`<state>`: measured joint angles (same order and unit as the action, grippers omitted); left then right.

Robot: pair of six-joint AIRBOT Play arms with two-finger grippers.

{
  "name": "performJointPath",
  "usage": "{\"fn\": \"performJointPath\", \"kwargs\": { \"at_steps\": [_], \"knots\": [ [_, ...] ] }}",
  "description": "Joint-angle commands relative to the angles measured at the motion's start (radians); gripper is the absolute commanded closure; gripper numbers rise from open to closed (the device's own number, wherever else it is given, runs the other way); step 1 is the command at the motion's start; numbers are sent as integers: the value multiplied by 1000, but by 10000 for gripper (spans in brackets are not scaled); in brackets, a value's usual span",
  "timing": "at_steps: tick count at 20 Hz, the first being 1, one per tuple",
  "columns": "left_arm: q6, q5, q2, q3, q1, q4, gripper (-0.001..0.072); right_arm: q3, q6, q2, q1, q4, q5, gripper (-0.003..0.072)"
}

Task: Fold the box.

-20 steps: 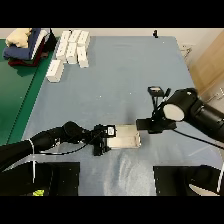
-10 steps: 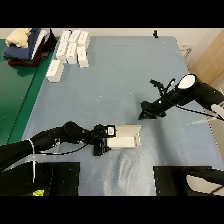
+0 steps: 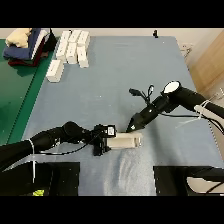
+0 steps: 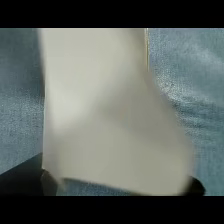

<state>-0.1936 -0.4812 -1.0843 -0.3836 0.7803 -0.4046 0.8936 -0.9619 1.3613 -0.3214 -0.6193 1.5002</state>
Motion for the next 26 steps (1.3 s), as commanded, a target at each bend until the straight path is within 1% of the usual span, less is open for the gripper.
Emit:
{"fn": "performJointPath", "kwargs": {
  "at_steps": [1, 5, 9, 12, 16, 20, 22, 23, 24, 25, 26],
  "knots": [
    [0, 0, 0, -1, -1, 0, 294, -60, 39, -97, -111, -184, -142, 681],
    [0, 0, 0, -1, -1, 0, 294, -159, 65, -261, -233, -277, -380, 681],
    [0, 0, 0, -1, -1, 0, 294, -239, 64, -367, -343, -394, -598, 681],
    [0, 0, 0, -1, -1, 0, 294, -268, 85, -405, -420, -421, -661, 681],
    [0, 0, 0, -1, -1, 0, 294, -297, 89, -481, -539, -507, -727, 681],
    [0, 0, 0, -1, -1, 0, 294, -397, 109, -549, -644, -627, -832, 681],
    [0, 0, 0, -1, -1, 0, 294, -444, 110, -559, -685, -697, -899, 680],
    [0, 0, 0, -1, -1, 0, 294, -457, 110, -556, -694, -717, -918, 651],
    [0, 0, 0, -1, -1, 0, 294, -465, 111, -557, -700, -727, -930, 569],
    [0, 0, 0, -1, -1, 0, 294, -466, 117, -558, -703, -736, -933, 540],
    [0, 0, 0, -1, -1, 0, 294, -465, 130, -564, -703, -735, -936, 452]
  ]
}}
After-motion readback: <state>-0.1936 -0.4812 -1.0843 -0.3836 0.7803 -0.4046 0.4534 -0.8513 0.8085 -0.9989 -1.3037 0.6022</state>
